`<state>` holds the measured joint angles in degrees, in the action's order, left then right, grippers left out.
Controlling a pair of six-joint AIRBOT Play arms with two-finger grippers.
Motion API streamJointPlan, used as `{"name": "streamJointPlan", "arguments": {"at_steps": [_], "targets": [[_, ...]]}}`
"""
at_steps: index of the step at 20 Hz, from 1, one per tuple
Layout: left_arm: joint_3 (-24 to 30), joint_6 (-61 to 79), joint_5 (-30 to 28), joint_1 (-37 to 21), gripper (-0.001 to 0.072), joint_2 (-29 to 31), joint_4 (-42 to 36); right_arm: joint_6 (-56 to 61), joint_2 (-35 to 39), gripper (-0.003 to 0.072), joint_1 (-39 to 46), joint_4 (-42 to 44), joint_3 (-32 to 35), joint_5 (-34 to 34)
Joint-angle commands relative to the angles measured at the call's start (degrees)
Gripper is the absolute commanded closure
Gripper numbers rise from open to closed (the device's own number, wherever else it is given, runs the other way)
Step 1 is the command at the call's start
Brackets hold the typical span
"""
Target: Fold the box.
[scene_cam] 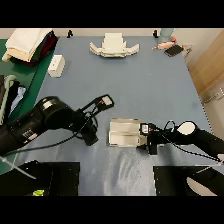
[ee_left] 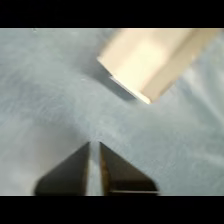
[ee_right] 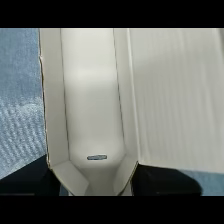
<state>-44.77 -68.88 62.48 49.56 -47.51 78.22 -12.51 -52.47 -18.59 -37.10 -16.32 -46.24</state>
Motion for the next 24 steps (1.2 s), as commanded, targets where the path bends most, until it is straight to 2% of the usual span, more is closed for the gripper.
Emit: {"name": "streamJointPlan", "arguments": {"at_steps": [1, 4, 7, 10, 14, 24], "targets": [[14.84, 29.75, -16.06, -6.82, 0.0008, 7.17, -19.06, 0.02, 0.04, 0.0172, -0.07, 0.0, -0.04, 0.0], [20.57, 46.29, -23.3, -9.86, 0.0008, 5.97, -25.05, 0.02, 0.04, 0.0172, -0.07, 0.02, -0.04, 0.0], [21.38, 61.05, -24.15, -10.58, 0.0008, 1.14, -30.49, 0.02, 0.04, 0.0172, -0.07, 0.0, -0.04, -0.02], [21.27, 72.81, -24.7, -10.69, 0.0008, -5.4, -41.99, 0.02, 0.04, 0.0172, -0.07, 0.0, -0.04, 0.0], [19.71, 74.88, -26.47, -10.75, 0.0007, -11.63, -46.12, 0.02, 0.04, 0.0172, -0.07, 0.0, -0.04, 0.0], [16.76, 75.8, -26.77, -10.97, 0.0007, -17.33, -48.68, 0.02, 0.04, 0.0172, -0.07, 0.0, -0.04, 0.0]]}}
